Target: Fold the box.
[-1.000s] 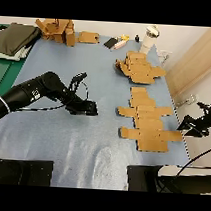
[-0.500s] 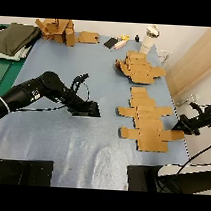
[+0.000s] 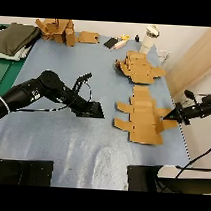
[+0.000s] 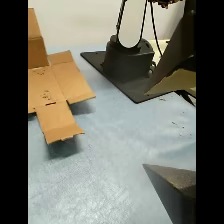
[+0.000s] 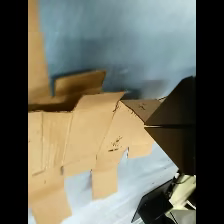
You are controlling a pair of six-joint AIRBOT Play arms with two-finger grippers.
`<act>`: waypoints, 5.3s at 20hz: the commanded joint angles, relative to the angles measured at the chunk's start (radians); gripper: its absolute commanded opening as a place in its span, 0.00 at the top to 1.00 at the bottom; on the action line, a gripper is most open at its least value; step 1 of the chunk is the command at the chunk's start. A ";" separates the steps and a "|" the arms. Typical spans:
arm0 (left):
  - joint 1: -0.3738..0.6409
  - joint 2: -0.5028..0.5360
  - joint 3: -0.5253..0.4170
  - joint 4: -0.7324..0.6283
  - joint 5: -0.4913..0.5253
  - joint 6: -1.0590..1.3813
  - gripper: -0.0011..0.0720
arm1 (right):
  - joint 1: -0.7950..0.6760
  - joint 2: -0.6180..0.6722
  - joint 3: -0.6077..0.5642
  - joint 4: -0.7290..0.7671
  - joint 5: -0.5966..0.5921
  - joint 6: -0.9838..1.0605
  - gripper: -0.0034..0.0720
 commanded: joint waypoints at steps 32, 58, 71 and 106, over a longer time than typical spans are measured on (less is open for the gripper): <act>0.000 0.000 0.001 -0.016 -0.047 0.092 0.07 | 0.491 0.357 -0.459 -0.309 0.234 0.328 0.50; 0.277 0.000 -0.051 0.101 -0.191 0.205 0.07 | 1.033 0.378 -0.600 0.228 0.788 -0.146 0.95; 0.417 -0.285 -0.117 -0.249 -0.245 0.594 0.07 | 1.035 0.378 -0.601 0.229 0.784 -0.146 0.95; 0.361 -0.384 -0.003 -0.288 -0.371 0.758 0.76 | 1.035 0.377 -0.601 0.217 0.787 -0.146 0.95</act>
